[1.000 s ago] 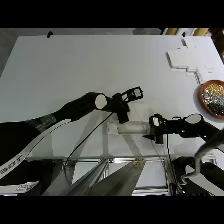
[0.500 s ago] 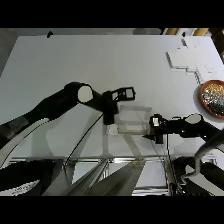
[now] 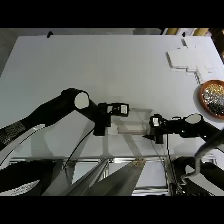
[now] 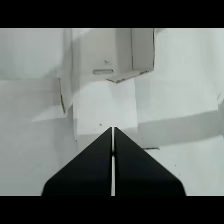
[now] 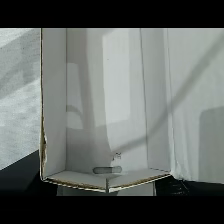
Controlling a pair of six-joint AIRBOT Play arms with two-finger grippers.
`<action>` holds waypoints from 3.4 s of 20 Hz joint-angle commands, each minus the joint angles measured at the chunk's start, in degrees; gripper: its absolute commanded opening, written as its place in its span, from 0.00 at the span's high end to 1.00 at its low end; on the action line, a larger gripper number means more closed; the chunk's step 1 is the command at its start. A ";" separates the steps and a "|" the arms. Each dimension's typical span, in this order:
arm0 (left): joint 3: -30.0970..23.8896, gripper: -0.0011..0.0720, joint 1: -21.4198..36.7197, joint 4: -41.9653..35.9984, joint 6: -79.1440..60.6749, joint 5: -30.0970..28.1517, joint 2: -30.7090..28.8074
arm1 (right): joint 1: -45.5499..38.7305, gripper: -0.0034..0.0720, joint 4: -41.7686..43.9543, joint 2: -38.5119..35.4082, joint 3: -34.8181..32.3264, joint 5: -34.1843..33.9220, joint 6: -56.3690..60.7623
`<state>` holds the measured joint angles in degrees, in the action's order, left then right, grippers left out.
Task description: Fold the box and place the chain.
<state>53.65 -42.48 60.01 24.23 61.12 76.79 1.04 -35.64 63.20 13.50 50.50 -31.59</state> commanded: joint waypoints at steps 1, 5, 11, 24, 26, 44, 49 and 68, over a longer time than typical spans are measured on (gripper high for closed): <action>-2.95 0.86 1.77 -0.87 -6.93 -1.01 -0.09 | 0.04 0.50 0.02 -0.04 0.07 0.04 0.04; -5.09 0.63 3.87 -1.38 -16.13 -5.55 -0.09 | 0.02 0.50 0.02 -0.04 0.07 0.02 0.04; -5.90 0.41 3.52 -6.47 -21.66 -13.14 1.42 | 0.04 0.50 0.04 -0.04 0.07 0.02 0.04; -5.90 0.52 -0.17 -9.01 -21.86 -13.73 4.24 | 0.04 0.50 0.04 -0.04 0.07 0.02 0.04; -5.90 0.54 -0.61 -10.25 -21.86 -13.51 4.24 | 0.04 0.50 0.02 -0.04 0.07 0.02 0.04; -5.90 0.80 -4.74 -20.61 -24.37 -19.32 5.31 | 0.04 0.50 0.04 -0.04 0.07 0.02 0.04; -5.90 0.38 -4.74 -20.50 -24.20 -18.29 5.29 | 0.02 0.50 0.02 -0.04 0.07 0.02 0.04; -8.46 0.98 7.72 4.98 47.21 -4.87 -12.33 | 0.04 0.50 0.04 -0.04 0.07 0.02 0.04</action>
<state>46.87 -39.20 60.20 55.70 53.95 65.76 1.04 -35.62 63.20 13.50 50.54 -31.55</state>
